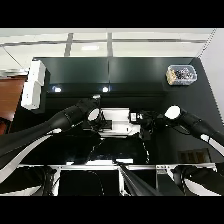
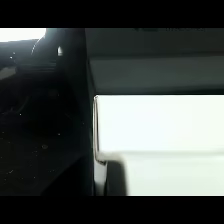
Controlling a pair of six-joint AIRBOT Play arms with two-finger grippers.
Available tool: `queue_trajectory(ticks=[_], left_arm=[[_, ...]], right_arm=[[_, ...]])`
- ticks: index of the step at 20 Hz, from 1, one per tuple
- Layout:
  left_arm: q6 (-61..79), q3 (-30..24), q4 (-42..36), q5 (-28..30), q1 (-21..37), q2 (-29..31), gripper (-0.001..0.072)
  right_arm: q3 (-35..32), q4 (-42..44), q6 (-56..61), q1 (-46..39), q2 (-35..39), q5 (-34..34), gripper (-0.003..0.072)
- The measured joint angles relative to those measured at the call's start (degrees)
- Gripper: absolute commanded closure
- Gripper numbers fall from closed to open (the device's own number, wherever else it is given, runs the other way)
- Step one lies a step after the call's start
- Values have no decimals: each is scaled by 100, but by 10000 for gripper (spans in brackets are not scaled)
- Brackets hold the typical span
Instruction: Fold the box and place the chain.
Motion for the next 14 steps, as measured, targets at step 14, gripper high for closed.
queue_trajectory(ticks=[14], left_arm=[[-4,0,4,7,0,0,680]], right_arm=[[0,887,-63,79,-101,-85,454]])
